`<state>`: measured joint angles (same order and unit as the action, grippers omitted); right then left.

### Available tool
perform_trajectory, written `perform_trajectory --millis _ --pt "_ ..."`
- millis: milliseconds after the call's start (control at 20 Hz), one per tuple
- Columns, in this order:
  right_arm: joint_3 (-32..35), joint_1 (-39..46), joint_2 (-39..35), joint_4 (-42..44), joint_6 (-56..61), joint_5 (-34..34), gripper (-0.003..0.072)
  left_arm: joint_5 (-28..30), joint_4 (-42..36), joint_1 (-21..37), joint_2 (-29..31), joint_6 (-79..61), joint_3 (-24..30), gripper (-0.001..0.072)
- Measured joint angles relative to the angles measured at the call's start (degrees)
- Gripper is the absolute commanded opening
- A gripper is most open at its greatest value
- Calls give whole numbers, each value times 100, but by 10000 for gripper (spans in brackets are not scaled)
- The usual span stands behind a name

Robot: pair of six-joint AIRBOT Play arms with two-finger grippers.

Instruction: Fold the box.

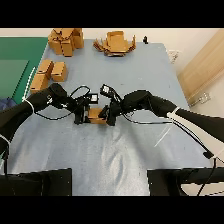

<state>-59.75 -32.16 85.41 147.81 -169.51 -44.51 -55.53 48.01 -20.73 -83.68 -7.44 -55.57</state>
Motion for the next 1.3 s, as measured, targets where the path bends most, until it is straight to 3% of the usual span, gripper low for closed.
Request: perform_trajectory --millis 1300 --pt "-59 -402 273 20 -68 675 1 -7 -2 0 0 0 0 396"
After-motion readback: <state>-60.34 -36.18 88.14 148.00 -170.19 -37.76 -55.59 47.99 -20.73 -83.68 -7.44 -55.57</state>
